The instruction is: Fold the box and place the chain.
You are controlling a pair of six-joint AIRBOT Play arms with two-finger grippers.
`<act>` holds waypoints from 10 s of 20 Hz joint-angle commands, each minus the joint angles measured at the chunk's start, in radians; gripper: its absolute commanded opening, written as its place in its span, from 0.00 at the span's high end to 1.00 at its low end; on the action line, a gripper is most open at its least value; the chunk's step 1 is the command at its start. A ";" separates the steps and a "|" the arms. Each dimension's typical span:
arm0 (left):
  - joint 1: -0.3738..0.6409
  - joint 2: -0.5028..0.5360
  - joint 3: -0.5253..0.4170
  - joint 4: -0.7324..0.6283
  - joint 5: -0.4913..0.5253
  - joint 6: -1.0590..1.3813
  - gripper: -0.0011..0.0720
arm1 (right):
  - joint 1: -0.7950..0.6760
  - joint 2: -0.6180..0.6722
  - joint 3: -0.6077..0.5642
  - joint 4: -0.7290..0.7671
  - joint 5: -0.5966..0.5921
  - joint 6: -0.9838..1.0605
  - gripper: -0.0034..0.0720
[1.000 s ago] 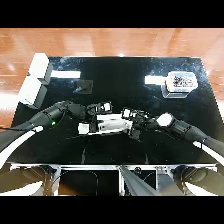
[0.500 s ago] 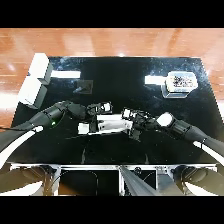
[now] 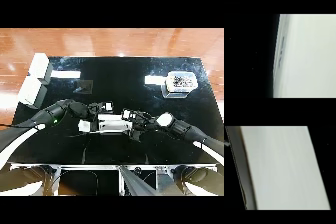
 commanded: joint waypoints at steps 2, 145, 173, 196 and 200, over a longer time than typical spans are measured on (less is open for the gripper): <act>0.000 -0.004 0.004 -0.001 -0.005 -0.011 0.95 | 0.000 -0.006 0.000 0.001 0.047 -0.007 0.18; 0.320 0.575 -0.346 -0.085 0.175 -0.071 0.34 | 0.000 -0.006 0.000 -0.074 0.029 0.040 0.23; 0.117 0.143 -0.106 -0.029 0.103 0.052 0.16 | 0.000 -0.006 0.000 -0.074 0.024 0.040 0.23; 0.054 0.141 -0.106 -0.064 0.069 0.052 0.59 | 0.000 -0.006 0.000 -0.074 0.024 0.040 0.23; 0.047 0.135 -0.106 -0.085 0.036 0.052 0.59 | 0.000 -0.006 0.000 -0.074 0.024 0.040 0.23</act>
